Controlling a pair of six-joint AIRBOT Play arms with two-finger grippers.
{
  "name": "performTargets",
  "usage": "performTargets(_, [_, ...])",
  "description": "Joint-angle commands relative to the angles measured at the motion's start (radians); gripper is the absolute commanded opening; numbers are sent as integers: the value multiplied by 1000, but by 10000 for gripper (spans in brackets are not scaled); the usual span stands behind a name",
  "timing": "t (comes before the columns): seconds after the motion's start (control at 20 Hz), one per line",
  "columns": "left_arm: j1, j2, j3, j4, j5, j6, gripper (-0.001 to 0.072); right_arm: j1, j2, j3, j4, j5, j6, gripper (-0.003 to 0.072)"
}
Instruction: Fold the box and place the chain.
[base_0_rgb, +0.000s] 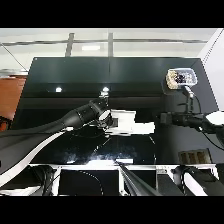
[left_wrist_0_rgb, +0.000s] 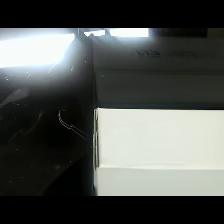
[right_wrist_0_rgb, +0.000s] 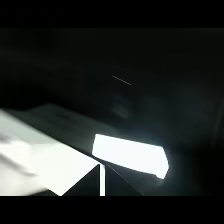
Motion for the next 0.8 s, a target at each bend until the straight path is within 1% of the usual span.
performTargets(0.0, [0, -1, 1, 1, -5, -1, 28, -110, -18, -36, -242, 77, 408, 47])
performTargets(0.15, [0, -1, 1, 1, -4, -1, 28, -100, -122, -60, -80, 129, 362, 47])
performTargets(0.3, [0, -1, 1, 0, -5, -1, 28, -8, -232, -59, 71, 99, 341, 47])
performTargets(0.45, [0, -1, 1, 0, -8, -1, 28, 98, -306, -59, 236, 66, 256, 47])
performTargets(0.5, [0, -1, 1, 0, -8, -1, 28, 127, -315, -59, 258, 47, 247, 47])
performTargets(0.6, [0, -1, 1, 0, -9, -1, 28, 181, -317, -59, 253, 9, 246, 55])
performTargets(0.65, [0, -1, 1, 0, -11, -1, 28, 193, -316, -49, 257, 18, 245, 111])
performTargets(0.7, [0, -1, 1, 0, -15, -1, 28, 195, -316, -27, 256, 42, 240, 284])
performTargets(0.75, [0, -1, 1, 0, -20, -1, 28, 195, -316, 1, 250, 82, 213, 624])
